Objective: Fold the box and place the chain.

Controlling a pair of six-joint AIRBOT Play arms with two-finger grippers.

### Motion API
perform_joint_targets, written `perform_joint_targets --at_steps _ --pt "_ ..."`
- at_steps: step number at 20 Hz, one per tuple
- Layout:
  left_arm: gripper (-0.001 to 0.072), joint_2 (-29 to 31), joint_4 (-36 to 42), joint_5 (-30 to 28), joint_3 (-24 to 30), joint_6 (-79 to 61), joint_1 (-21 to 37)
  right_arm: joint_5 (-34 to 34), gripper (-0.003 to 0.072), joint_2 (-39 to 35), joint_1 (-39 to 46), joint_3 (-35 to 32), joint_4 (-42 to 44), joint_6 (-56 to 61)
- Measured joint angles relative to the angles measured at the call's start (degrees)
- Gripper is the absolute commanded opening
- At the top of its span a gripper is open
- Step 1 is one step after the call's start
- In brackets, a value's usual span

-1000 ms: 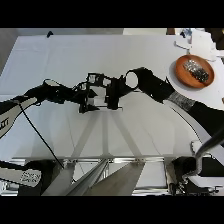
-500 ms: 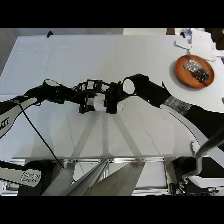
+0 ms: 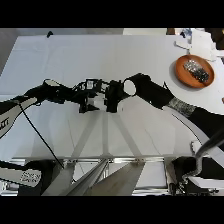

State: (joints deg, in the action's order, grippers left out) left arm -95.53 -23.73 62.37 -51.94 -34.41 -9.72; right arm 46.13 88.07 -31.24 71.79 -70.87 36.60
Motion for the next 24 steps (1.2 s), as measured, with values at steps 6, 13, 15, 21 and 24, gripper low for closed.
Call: perform_joint_targets --at_steps 6,13,15,21,24 --pt "0.0395 0.0 -0.1 -0.1 0.0 0.0 0.0 -2.1 0.0269 -0.6 -0.1 0.0 -1.4 0.0" --pt "0.0395 0.0 -0.1 -0.1 0.0 0.0 0.0 -3.0 0.0272 1.2 -0.2 -0.1 -2.4 3.4" --pt "0.0395 0.0 -0.1 0.1 0.0 0.0 0.0 -2.8 0.0315 1.6 -0.4 -0.1 -2.5 4.2" --pt "0.0395 0.0 -0.2 0.3 0.0 -0.1 0.0 -0.8 0.0404 2.0 -1.3 -0.1 -2.1 5.3" --pt "0.0395 0.0 -0.2 0.2 0.0 -0.1 0.0 0.3 0.0468 2.0 -1.6 0.0 -1.7 5.4"
